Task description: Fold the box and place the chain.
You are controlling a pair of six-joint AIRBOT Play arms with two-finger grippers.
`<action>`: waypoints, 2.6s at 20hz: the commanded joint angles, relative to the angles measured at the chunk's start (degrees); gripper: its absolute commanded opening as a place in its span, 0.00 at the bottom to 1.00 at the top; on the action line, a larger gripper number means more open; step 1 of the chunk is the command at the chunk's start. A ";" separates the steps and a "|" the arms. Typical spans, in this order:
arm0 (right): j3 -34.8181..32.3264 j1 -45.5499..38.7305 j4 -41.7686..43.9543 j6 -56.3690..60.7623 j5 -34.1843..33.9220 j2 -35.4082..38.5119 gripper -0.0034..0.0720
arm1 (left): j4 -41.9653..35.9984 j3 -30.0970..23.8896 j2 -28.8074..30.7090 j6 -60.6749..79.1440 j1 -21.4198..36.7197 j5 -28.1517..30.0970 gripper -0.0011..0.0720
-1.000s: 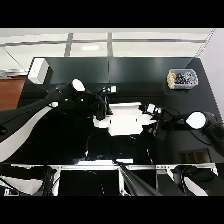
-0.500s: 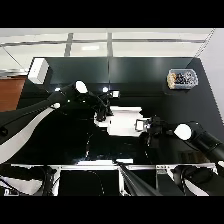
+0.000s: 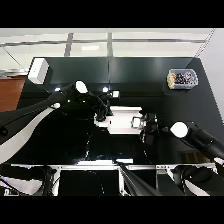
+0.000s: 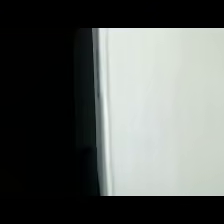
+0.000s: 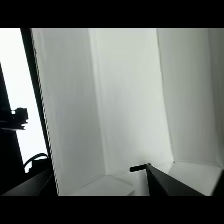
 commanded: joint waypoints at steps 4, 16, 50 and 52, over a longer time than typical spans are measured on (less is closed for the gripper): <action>3.72 -1.68 1.42 -5.70 0.74 -0.26 0.85 | -0.09 -0.04 -0.02 -2.89 -0.07 -3.02 0.05; 5.01 -11.43 17.94 -16.48 4.76 -5.84 0.85 | -0.07 -0.04 -0.02 -2.89 -0.04 -1.49 0.05; 5.03 -13.79 25.99 -31.26 4.04 -8.13 1.00 | 5.70 -0.09 2.54 -2.80 -0.92 2.21 0.05; 5.03 -13.79 25.99 -31.26 4.20 -8.15 1.00 | 5.70 -0.09 2.54 -2.80 -0.92 2.21 0.05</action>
